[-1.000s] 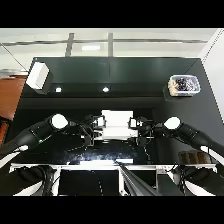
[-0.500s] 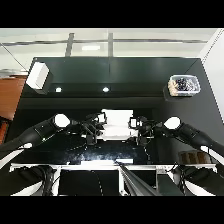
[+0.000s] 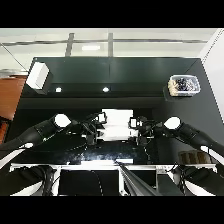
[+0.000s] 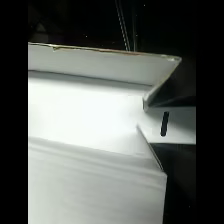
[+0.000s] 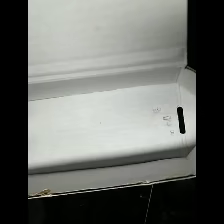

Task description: Fold the box and place the chain.

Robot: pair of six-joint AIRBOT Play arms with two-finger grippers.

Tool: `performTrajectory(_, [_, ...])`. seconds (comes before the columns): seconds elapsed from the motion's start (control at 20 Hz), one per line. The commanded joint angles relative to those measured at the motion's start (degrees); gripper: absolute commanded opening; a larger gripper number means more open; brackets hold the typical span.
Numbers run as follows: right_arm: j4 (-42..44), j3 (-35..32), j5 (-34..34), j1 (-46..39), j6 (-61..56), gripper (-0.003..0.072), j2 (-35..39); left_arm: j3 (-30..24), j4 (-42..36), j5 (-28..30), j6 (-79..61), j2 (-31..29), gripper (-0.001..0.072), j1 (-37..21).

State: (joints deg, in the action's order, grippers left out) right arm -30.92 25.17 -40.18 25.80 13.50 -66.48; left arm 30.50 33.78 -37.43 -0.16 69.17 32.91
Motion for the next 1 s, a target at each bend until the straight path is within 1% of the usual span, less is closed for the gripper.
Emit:
performTrajectory(0.0, [0.0, 0.0, 0.0, 0.0, 0.0, 0.0478, 0.0, 0.0, 0.5, -0.5, -0.2, 0.0, 0.0204, 0.0])
performTrajectory(0.05, [0.0, 0.0, 0.0, 0.0, 0.0, 0.0478, 0.0, 0.0, 0.5, -0.5, -0.2, 0.0, 0.0218, 0.0])
performTrajectory(0.1, [0.0, 0.0, 0.0, 0.0, 0.0, 0.0478, 0.0, 0.0, 0.5, -0.5, -0.2, 0.0, 0.0322, 0.0])
performTrajectory(0.15, [0.0, 0.0, 0.0, 0.0, 0.0, 0.0478, 0.0, 0.0, 0.5, -0.5, -0.2, 0.0, 0.0394, 0.0])
performTrajectory(0.4, [0.0, 0.0, 0.0, 0.0, 0.0, 0.0477, 0.0, 0.0, 0.7, -0.7, -0.1, -0.1, 0.0394, 0.0])
performTrajectory(0.45, [0.0, 0.0, 0.0, 0.0, 0.0, 0.0477, 0.0, 0.3, 2.3, -0.9, 1.1, -0.5, 0.0315, -0.2])
performTrajectory(0.5, [0.0, 0.0, 0.0, 0.0, 0.0, 0.0477, 0.0, 1.0, 5.8, -1.8, 4.5, -1.6, 0.0098, -0.7])
performTrajectory(0.55, [0.0, 0.0, 0.0, 0.0, 0.0, 0.0477, 0.0, 1.7, 10.0, -3.3, 8.7, -3.0, 0.0050, -1.5])
performTrajectory(0.6, [0.0, 0.0, 0.0, 0.0, 0.0, 0.0478, 0.0, 2.4, 14.6, -5.4, 13.8, -4.9, 0.0030, -2.8])
performTrajectory(0.7, [0.0, 0.0, 0.0, 0.0, 0.0, 0.0477, 0.0, 3.2, 23.7, -10.5, 26.5, -9.7, 0.0031, -6.9])
performTrajectory(0.8, [0.0, 0.0, -0.1, 0.0, 0.0, 0.0477, 0.0, 3.2, 30.2, -13.9, 40.6, -14.7, 0.0031, -12.9])
performTrajectory(0.85, [0.0, 0.0, 0.0, 0.0, 0.0, 0.0478, 0.0, 3.1, 31.5, -15.2, 47.6, -16.2, 0.0031, -16.3])
performTrajectory(0.95, [0.0, 0.0, 0.0, 0.0, 0.0, 0.0477, 0.0, 3.0, 31.5, -18.8, 64.5, -16.3, 0.0032, -23.9])
